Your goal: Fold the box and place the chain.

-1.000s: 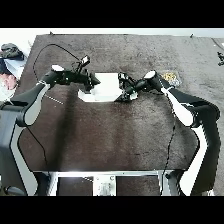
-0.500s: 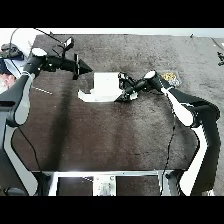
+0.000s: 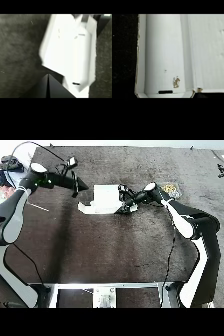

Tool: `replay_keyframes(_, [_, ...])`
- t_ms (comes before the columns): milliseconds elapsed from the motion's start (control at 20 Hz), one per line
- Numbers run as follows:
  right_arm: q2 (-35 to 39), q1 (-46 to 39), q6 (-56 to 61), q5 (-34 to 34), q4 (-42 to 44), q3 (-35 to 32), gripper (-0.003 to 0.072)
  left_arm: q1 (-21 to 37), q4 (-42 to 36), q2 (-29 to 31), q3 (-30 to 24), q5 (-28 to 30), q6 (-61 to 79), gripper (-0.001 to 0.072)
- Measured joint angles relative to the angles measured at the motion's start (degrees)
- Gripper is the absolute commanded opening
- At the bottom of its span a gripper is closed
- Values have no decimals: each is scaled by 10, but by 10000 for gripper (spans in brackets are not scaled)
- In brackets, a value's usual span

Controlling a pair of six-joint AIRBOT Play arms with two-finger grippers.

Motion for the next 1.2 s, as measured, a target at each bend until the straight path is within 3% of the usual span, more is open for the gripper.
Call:
replay_keyframes(50, [0, 0, 0, 0, 0, 0, 468, -3, 3, 2, -19, 10, 4, 15])
replay_keyframes(100, [0, 0, 0, 0, 0, 0, 467, -5, 7, 3, -37, 19, 9, 261])
replay_keyframes(150, [0, 0, 0, 0, 0, 0, 468, -5, 8, 4, -51, 28, 10, 649])
replay_keyframes(200, [0, 0, 0, 0, 0, 0, 468, -6, 10, 5, -60, 32, 13, 711])
replay_keyframes(800, [0, 0, 0, 0, 0, 0, 467, -56, 155, 5, -83, 87, -12, 708])
replay_keyframes(1200, [0, 0, 0, 0, 0, 0, 468, -69, 173, 4, -83, 84, -16, 698])
